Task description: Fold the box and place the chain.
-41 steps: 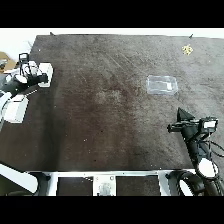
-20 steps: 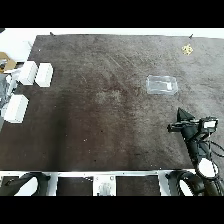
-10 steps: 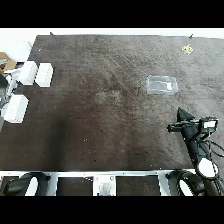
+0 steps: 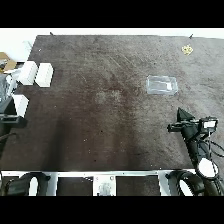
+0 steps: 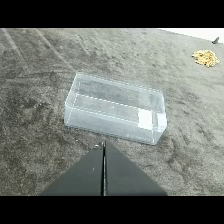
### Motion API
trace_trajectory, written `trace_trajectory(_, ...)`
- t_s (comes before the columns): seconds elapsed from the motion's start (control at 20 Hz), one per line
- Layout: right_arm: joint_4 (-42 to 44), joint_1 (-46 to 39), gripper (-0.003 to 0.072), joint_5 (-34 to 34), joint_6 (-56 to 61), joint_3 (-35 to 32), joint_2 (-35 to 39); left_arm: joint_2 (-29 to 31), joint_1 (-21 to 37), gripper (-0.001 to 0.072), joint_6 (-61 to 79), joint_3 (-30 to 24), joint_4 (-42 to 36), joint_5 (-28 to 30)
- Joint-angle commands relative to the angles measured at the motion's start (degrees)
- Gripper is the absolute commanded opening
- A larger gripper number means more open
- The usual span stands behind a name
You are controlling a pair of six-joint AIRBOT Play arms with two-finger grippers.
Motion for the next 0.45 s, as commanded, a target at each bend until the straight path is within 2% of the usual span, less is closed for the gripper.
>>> trace_trajectory(0.0,0.02,0.04,0.0004,0.02,0.02,0.00,-0.02,1.57,-0.02,0.0008,-0.11,-1.92,-0.63,-0.63)
trace_trajectory(0.4,0.02,0.04,0.0004,0.02,0.02,0.00,-0.02,1.57,-0.02,0.0009,-0.11,-1.90,-0.63,-2.45)
